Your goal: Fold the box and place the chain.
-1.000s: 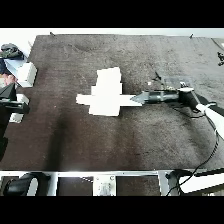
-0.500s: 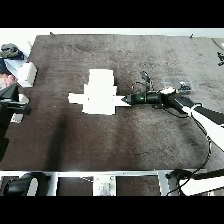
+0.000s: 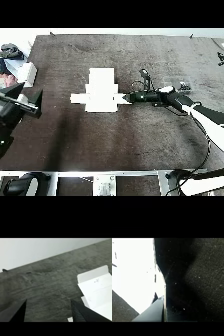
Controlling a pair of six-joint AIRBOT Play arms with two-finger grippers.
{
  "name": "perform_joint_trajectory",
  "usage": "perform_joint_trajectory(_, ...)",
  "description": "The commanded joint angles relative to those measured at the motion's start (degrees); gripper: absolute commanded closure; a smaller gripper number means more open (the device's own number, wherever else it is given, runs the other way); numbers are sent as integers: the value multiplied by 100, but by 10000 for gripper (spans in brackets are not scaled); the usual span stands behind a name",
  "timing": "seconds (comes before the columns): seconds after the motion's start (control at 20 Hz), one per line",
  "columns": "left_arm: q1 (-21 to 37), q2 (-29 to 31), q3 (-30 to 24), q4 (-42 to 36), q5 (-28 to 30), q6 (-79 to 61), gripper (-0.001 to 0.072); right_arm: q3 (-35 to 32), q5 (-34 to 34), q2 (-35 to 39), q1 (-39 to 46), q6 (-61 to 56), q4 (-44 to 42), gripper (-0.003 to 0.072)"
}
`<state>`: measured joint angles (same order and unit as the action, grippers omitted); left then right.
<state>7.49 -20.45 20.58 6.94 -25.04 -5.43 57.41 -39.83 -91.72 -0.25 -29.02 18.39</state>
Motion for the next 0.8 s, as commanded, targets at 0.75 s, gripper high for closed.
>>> perform_joint_trajectory(0.75,-931,-7543,6288,2872,-2911,3840,118,11,-63,-2,-4,229,24,703)
